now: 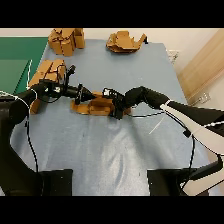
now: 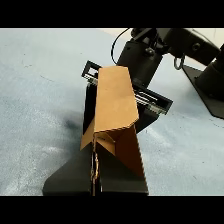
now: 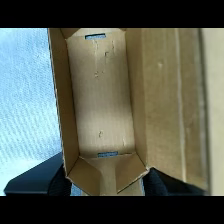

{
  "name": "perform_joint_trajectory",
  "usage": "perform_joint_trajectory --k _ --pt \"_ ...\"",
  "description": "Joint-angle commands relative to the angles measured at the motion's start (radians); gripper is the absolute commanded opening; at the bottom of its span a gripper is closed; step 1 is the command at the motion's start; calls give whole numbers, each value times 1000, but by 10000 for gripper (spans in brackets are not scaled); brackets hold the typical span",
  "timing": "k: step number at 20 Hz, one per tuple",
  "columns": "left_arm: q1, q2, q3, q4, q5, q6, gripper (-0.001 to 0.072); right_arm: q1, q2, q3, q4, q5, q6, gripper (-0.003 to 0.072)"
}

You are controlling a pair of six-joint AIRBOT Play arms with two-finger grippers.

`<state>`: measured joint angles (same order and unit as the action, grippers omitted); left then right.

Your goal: Fold the box.

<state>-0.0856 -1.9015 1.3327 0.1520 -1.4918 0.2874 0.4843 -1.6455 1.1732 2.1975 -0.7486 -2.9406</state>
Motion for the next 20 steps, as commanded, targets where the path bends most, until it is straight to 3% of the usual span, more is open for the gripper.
perform_joint_trajectory --k 1,6,7,8,11,12,13,14,16,17,18,20 --pt "0 0 1 -2 0 0 20 1 -1 0 -11 1 24 408" --pt "0 0 1 -2 0 0 19 0 0 0 -11 3 79 406" --pt "0 0 1 -2 0 0 19 0 -1 -1 -11 3 80 389" --pt "0 0 1 -2 0 0 19 0 0 0 -11 3 79 288" --pt "8 0 1 -2 -2 5 20 0 0 0 -11 3 79 272" --pt "18 2 1 -3 -3 11 51 0 1 0 -11 3 79 272" --pt "30 3 3 -5 0 10 332 0 2 0 -11 3 79 272" --pt "45 7 7 -11 2 -3 458 0 3 0 -11 3 79 272" --pt "85 31 13 -5 0 -16 455 0 6 0 -11 3 79 272" --pt "107 52 13 13 2 -21 373 0 8 0 -11 3 78 272" --pt "131 83 13 60 -12 -16 10 0 8 1 -11 3 76 272" --pt "159 150 13 192 -28 -98 14 0 8 1 -11 4 74 272"
